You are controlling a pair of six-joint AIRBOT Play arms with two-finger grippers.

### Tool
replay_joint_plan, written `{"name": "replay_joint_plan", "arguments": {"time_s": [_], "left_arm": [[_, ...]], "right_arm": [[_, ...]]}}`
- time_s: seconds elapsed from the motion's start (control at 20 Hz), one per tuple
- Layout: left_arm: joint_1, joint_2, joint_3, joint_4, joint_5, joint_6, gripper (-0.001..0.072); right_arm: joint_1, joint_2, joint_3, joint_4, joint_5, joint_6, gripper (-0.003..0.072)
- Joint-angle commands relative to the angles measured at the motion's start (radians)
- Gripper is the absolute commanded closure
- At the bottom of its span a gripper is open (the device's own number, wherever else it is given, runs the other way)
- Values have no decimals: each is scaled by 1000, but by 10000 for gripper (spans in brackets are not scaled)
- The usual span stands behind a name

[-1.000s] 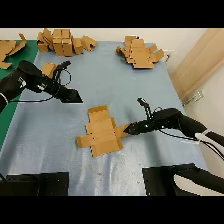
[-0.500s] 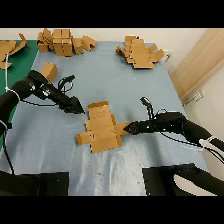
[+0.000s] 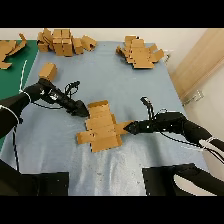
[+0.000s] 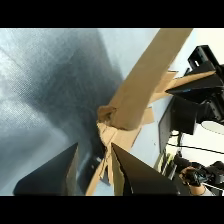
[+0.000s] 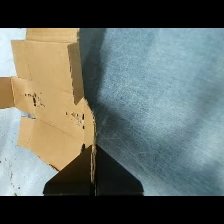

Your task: Fold the box.

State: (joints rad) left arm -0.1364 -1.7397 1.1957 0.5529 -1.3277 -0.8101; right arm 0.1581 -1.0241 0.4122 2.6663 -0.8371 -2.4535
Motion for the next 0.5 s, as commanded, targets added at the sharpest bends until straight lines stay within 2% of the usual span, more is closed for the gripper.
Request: {"name": "replay_joint_plan", "arguments": {"time_s": [0.0,0.15,0.45], "left_arm": [[-19,-30,2,-83,35,69,386],[-27,-36,5,-160,36,141,386],[-48,-39,17,-161,23,156,387]], "right_arm": [[0,-1,0,0,9,-1,681],[0,-11,-6,0,14,0,681],[0,-24,-13,0,15,0,681]]}}
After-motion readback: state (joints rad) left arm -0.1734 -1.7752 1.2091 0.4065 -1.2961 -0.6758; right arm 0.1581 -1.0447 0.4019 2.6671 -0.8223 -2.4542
